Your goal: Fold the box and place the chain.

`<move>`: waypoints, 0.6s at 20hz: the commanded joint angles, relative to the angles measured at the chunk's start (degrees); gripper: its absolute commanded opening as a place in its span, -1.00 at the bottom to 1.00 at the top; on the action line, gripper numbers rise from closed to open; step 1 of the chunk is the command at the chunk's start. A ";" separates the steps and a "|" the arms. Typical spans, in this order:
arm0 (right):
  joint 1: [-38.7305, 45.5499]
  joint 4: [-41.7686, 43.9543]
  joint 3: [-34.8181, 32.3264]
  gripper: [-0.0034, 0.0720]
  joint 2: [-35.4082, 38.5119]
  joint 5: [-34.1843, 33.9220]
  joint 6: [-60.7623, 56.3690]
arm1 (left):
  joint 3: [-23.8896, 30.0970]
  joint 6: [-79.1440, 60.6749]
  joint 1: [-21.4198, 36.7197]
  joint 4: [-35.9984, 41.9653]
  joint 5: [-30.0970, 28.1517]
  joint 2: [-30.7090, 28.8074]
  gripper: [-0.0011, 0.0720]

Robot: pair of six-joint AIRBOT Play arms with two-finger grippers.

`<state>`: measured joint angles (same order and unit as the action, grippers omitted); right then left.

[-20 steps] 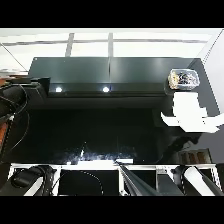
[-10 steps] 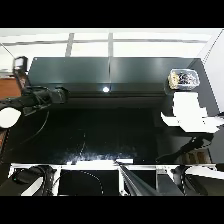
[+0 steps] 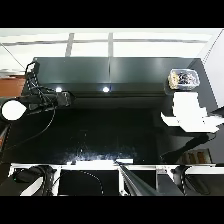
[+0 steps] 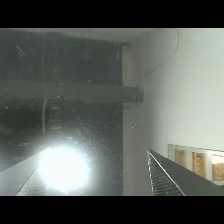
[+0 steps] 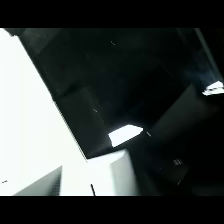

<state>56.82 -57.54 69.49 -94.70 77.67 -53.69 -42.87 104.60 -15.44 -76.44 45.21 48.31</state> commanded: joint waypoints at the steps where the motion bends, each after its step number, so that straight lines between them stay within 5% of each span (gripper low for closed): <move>1: -0.26 0.55 0.39 -0.24 -0.81 1.95 5.18 | -0.13 0.00 0.02 0.94 0.52 0.15 0.95; 3: -0.26 0.35 0.39 -0.50 -0.81 4.76 5.88 | -0.13 0.00 0.02 1.68 0.50 0.17 0.95; 4: -0.28 0.39 0.39 -0.82 -0.81 6.36 6.21 | -0.13 0.00 0.02 1.88 0.50 0.17 0.95; 12: -9.11 12.22 -5.05 -0.81 2.27 15.45 5.73 | -0.13 -0.04 0.02 1.99 0.28 0.22 0.95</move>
<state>51.88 -49.21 67.02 -94.17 90.67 -48.14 -42.94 104.60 -15.44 -74.54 45.58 48.51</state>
